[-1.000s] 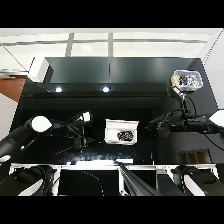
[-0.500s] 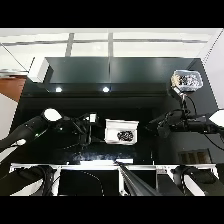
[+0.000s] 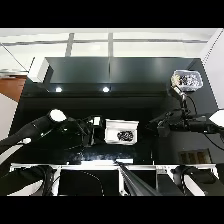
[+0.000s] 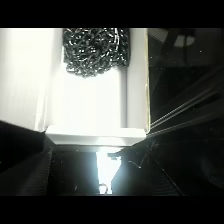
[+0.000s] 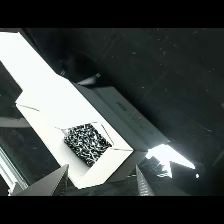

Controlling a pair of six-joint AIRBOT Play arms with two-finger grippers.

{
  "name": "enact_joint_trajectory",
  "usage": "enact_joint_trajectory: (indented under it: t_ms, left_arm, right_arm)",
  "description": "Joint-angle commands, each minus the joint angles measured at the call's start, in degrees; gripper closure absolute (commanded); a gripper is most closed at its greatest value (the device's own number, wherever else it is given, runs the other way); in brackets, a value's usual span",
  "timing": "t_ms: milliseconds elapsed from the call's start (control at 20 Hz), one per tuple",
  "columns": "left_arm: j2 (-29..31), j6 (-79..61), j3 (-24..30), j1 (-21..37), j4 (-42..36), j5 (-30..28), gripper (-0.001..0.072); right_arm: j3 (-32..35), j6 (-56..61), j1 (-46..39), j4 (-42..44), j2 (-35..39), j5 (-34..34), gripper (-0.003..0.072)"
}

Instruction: Fold the box and place the chain.

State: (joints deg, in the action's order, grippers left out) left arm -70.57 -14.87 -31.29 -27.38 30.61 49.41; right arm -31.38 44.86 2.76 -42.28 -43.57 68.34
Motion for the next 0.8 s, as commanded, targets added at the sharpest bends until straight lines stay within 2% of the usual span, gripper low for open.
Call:
enact_joint_trajectory:
  t_ms: [0, 300, 750]
  left_arm:
    - [-0.5, -0.2, -0.1, -0.5, -0.3, -1.4, 0.0016]
    - [-0.9, -1.6, -0.1, -0.6, -4.0, -1.7, 0.0016]
    - [-1.3, -1.4, -0.1, -1.4, -4.1, -0.9, 0.0016]
  right_arm:
    - [0.0, 0.0, 0.0, 0.0, 0.0, -0.7, 0.0187]
    - [0.0, 0.0, 0.0, 0.0, 0.0, -0.7, 0.0187]
    - [0.0, 0.0, 0.0, 0.1, 0.0, -0.7, 0.0187]
